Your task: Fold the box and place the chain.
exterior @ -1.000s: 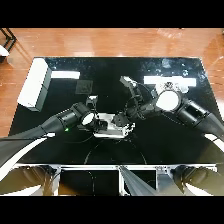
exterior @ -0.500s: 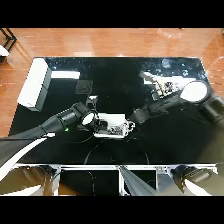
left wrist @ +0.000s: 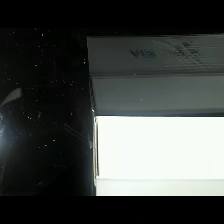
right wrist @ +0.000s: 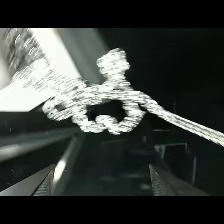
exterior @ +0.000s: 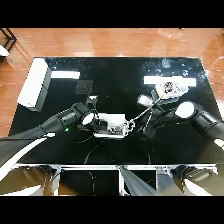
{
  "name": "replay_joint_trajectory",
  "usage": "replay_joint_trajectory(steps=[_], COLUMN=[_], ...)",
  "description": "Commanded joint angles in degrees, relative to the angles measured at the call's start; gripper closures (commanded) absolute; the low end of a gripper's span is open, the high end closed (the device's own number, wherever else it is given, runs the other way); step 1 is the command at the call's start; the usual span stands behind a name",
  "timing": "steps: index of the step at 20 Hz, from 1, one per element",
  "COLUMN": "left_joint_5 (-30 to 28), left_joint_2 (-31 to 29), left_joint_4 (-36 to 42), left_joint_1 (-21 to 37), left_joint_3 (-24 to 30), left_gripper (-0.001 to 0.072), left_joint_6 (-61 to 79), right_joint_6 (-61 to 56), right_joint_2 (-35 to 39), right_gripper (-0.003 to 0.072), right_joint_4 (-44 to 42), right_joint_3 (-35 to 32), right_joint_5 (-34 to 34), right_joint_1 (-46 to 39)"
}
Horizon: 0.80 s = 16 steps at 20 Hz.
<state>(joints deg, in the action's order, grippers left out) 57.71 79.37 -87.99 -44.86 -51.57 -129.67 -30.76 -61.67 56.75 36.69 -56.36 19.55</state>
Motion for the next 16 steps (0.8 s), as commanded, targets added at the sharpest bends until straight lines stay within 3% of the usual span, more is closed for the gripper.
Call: replay_joint_trajectory(steps=[1,6,11,16], left_joint_5=[0.1,0.5,0.6,1.0], left_joint_2=[0.0,0.0,0.0,0.0], left_joint_4=[0.1,0.1,0.1,0.2], left_joint_1=[0.0,0.0,0.0,0.0], left_joint_3=[0.0,0.0,0.0,0.0], left_gripper=[0.0683,0.0683,0.0683,0.0683], left_joint_6=[0.0,0.0,0.0,0.0], right_joint_6=[13.8,25.0,31.4,35.7], right_joint_2=[-3.7,-7.0,-9.6,-9.7], right_gripper=[-0.0007,-0.0006,-0.0006,-0.0005], right_joint_4=[-3.1,-8.1,-10.9,-15.4], right_joint_3=[-2.4,-2.4,-2.4,-2.4], right_joint_5=[6.4,11.6,12.2,18.2], right_joint_1=[4.7,7.0,7.0,7.0])
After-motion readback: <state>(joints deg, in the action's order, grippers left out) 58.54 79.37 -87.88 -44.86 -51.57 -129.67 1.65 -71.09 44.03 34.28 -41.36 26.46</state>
